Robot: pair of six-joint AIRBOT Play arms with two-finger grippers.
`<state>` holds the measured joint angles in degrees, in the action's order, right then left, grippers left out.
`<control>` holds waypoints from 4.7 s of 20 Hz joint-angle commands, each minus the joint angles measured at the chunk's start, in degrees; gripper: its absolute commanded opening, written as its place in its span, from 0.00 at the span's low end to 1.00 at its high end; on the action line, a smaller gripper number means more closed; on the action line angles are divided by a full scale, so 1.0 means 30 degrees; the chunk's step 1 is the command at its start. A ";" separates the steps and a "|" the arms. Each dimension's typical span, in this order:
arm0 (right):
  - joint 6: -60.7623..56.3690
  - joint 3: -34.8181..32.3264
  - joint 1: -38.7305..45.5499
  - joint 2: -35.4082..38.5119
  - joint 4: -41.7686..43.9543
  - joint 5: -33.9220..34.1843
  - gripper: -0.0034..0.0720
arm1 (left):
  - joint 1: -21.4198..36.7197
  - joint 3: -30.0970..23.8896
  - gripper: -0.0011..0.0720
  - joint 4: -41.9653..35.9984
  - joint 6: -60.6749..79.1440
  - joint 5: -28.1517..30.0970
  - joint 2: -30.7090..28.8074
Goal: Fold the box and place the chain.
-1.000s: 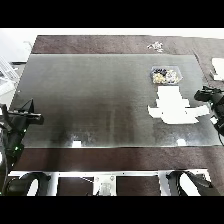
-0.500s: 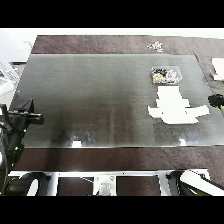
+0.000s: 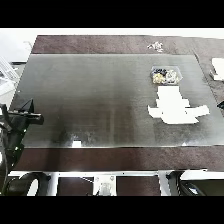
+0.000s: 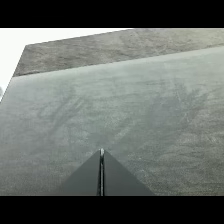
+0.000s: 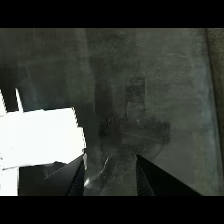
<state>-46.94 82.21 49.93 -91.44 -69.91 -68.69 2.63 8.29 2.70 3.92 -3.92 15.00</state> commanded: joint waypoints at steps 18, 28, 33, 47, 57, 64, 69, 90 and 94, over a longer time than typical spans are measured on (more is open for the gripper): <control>0.4218 0.4925 -0.0590 -0.6288 0.2652 -0.7570 0.54 | 0.0007 -0.0007 0.04 0.0007 0.0000 0.0000 0.0007; 0.4233 0.4918 -0.1144 -0.7038 0.2805 -0.8459 0.52 | 0.0007 -0.0007 0.04 0.0007 0.0000 0.0007 0.0000; 0.4226 0.4845 -0.1800 -0.7956 0.3381 -0.9158 0.47 | 0.0007 -0.0007 0.04 0.0007 0.0000 0.0000 0.0000; 0.3803 0.4838 -0.3825 -0.7198 1.0200 -1.2160 0.06 | 0.0007 -0.0007 0.04 0.0007 0.0000 -0.0007 0.0000; 0.4044 -0.2288 -0.8546 -0.0765 1.3901 -0.7635 0.06 | 0.0007 -0.0007 0.04 0.0007 0.0000 0.0000 0.0000; 0.3840 -0.4590 -1.3923 0.1064 1.5387 -0.1749 0.06 | 0.0007 -0.0007 0.04 0.0007 0.0000 0.0000 0.0000; 0.2586 -0.4583 -1.5467 0.0160 1.5810 0.0576 0.06 | 0.0007 -0.0007 0.04 0.0007 0.0000 0.0007 0.0000; 0.1122 -0.2215 -1.7129 -0.4524 1.5424 0.2943 0.06 | 0.0007 0.0015 0.67 -0.0051 -0.0299 -0.2754 0.0007; 0.1668 -0.2062 -1.7194 -0.5071 1.5344 0.2630 0.06 | 0.0007 0.0015 0.65 -0.0058 -0.0313 -0.3628 0.0007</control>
<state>-43.13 75.61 -1.52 -105.60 -23.49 -60.14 2.63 8.29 2.66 3.01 -12.75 15.00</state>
